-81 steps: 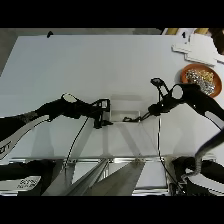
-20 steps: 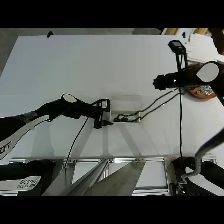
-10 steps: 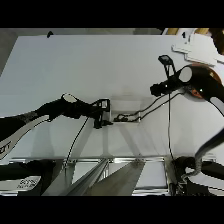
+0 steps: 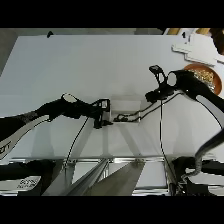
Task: Fold the box and place the chain.
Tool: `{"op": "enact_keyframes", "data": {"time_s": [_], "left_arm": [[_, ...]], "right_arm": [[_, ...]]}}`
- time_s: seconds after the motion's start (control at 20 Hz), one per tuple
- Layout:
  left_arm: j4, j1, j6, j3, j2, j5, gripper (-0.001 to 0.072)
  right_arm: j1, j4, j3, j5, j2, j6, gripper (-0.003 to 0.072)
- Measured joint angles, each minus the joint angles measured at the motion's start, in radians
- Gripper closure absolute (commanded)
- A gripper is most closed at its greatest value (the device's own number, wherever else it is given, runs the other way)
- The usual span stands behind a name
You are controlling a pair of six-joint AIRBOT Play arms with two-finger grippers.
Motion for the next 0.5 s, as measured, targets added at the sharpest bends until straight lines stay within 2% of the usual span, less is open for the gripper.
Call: {"op": "enact_keyframes", "data": {"time_s": [0.2, 0.5], "left_arm": [[0.0, 0.0, 0.0, 0.0, 0.0, 0.0, 0.0628], [0.0, 0.0, 0.0, 0.0, 0.0, 0.0, 0.0628]], "right_arm": [[0.002, -0.008, -0.002, 0.02, -0.01, 0.025, 0.0367], [0.002, -0.019, -0.008, 0.031, -0.019, 0.043, 0.0429]]}}
